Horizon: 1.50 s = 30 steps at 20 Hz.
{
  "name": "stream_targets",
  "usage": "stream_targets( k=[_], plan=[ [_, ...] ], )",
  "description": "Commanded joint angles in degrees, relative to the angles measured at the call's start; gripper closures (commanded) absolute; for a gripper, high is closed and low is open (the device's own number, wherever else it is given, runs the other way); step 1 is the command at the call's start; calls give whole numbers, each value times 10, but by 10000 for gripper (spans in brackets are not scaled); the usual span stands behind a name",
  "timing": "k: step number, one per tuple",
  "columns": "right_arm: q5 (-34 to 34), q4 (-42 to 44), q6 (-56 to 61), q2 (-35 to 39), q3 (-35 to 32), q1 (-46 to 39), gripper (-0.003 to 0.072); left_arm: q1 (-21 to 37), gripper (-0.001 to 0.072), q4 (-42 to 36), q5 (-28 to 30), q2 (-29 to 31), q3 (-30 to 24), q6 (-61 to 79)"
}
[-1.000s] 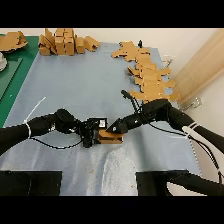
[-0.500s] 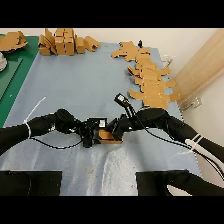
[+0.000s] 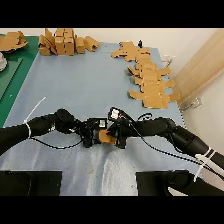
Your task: Fold the box.
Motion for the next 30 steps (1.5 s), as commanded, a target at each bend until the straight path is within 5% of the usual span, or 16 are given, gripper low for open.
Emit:
stream_targets(
  k=[1,11,14,30],
  plan=[
    [2,-22,3,9,-3,8,378,0,184,0,0,0,0,0],
    [-68,-52,-27,18,-3,10,377,0,184,0,0,0,0,0],
    [-48,-70,-72,17,-3,10,237,0,184,0,0,0,0,0],
    [-28,-107,-101,16,-3,14,238,0,184,0,0,0,0,0]
  ],
)
